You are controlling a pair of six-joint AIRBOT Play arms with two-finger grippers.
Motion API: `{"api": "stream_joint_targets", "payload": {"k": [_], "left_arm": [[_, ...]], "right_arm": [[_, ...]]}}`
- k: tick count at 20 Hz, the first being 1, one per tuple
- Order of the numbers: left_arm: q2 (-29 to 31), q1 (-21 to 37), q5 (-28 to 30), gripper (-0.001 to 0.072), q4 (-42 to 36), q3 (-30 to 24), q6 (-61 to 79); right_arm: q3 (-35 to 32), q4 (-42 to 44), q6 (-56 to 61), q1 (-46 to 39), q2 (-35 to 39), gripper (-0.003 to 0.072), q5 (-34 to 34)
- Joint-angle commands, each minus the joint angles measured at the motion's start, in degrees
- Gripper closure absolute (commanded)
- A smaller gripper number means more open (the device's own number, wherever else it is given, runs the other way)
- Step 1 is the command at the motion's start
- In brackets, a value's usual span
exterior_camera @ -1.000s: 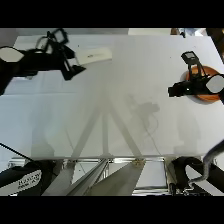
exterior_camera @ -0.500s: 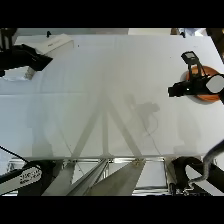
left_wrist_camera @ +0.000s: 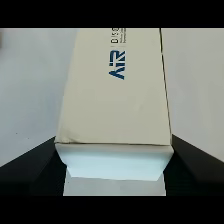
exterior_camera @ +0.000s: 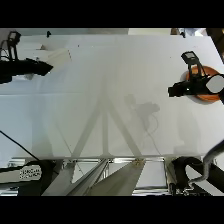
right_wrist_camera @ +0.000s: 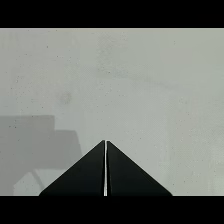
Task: Fold the box and place the chain.
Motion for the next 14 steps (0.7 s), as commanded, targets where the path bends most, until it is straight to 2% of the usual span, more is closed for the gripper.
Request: {"api": "stream_joint_targets", "payload": {"k": [1,7,14], "left_arm": [[-5.9,0.0,3.0,0.0006,-2.4,0.0,-3.0],[-10.3,0.0,3.9,0.001,-3.8,0.0,-2.8],[-5.4,0.0,0.0,0.001,-3.9,0.0,-2.8]], "right_arm": [[0.0,0.0,0.0,0.0,0.0,0.067,0.0],[0.0,0.0,0.0,0.0,0.0,0.067,0.0],[0.0,0.0,0.0,0.0,0.0,0.067,0.0]]}}
